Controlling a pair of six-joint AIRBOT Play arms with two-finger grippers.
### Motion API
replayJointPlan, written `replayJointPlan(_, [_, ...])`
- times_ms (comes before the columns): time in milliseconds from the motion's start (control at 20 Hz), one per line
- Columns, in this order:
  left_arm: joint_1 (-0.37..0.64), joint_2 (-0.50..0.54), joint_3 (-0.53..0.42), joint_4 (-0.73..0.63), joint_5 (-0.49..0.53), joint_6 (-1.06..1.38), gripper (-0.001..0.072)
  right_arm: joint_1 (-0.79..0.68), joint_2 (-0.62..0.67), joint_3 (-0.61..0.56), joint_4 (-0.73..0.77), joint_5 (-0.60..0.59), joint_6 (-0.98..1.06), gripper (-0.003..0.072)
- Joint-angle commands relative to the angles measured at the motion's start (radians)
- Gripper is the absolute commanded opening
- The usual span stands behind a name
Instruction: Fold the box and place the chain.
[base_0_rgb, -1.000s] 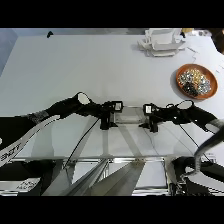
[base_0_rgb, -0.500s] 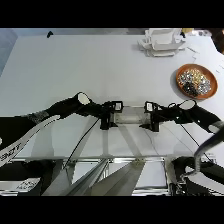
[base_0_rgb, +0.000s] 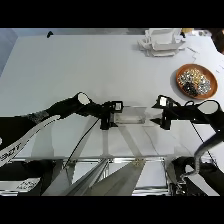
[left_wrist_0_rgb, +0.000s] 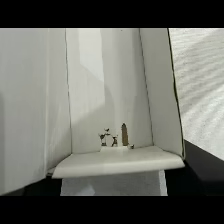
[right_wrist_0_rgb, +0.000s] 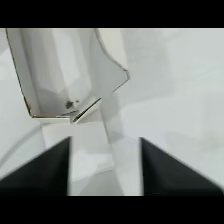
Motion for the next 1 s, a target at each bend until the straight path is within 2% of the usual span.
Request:
replayJointPlan(0, [0.0, 0.0, 0.0, 0.0, -0.001, 0.0, 0.0271, -0.01, 0.123, 0.001, 0.064, 0.029, 0.15, 0.0158])
replayJointPlan(50, [0.0, 0.0, 0.0, 0.0, 0.0, 0.0, 0.0271, -0.01, 0.13, 0.001, 0.119, 0.054, 0.157, 0.0062])
replayJointPlan(100, [0.0, 0.0, 0.0, 0.0, -0.001, 0.0, 0.0271, -0.009, 0.127, 0.001, 0.177, 0.085, 0.156, 0.0018])
replayJointPlan(200, [0.0, 0.0, 0.0, 0.0, -0.001, 0.0, 0.0271, 0.014, 0.121, 0.001, 0.243, 0.09, 0.165, 0.0018])
replayJointPlan(400, [0.0, 0.0, 0.0, 0.0, -0.001, 0.0, 0.0271, 0.099, 0.076, 0.001, 0.262, 0.055, 0.17, 0.0018])
replayJointPlan(500, [0.0, 0.0, 0.0, 0.0, -0.001, 0.0, 0.0271, 0.128, 0.019, 0.001, 0.301, -0.044, 0.173, 0.0018])
replayJointPlan(700, [0.0, 0.0, 0.0, 0.0, -0.001, 0.0, 0.0271, 0.142, -0.14, 0.001, 0.517, -0.301, 0.178, 0.0018])
replayJointPlan(800, [0.0, 0.0, 0.0, 0.0, -0.001, 0.0, 0.0271, 0.142, -0.209, 0.001, 0.596, -0.348, 0.178, 0.0018])
replayJointPlan(950, [0.0, 0.0, 0.0, 0.0, 0.0, 0.0, 0.0271, 0.142, -0.248, 0.001, 0.592, -0.336, 0.185, 0.0018])
